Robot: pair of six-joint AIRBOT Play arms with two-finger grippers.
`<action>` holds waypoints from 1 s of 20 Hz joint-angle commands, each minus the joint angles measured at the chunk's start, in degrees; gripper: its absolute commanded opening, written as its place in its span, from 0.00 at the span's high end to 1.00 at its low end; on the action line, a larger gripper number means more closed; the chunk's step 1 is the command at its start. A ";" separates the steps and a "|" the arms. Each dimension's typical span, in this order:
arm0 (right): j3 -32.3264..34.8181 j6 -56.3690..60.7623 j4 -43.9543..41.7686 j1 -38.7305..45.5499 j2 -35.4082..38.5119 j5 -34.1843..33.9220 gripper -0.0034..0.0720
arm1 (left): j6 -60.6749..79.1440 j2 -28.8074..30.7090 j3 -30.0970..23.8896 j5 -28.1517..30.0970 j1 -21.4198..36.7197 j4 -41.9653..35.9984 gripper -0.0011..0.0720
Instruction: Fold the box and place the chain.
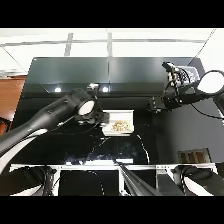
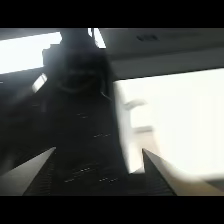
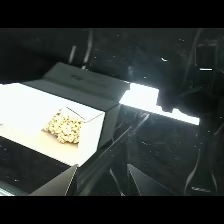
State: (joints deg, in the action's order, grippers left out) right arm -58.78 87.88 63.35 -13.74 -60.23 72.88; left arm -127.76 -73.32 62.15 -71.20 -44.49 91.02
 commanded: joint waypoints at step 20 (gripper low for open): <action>0.02 -0.26 13.16 0.13 0.13 2.10 0.47 | 138.92 5.99 -30.75 31.56 17.88 -51.47 0.01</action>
State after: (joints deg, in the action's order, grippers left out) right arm -58.78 87.57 75.90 -13.61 -60.12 74.26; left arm 3.95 -63.24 30.20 -40.88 -26.68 40.86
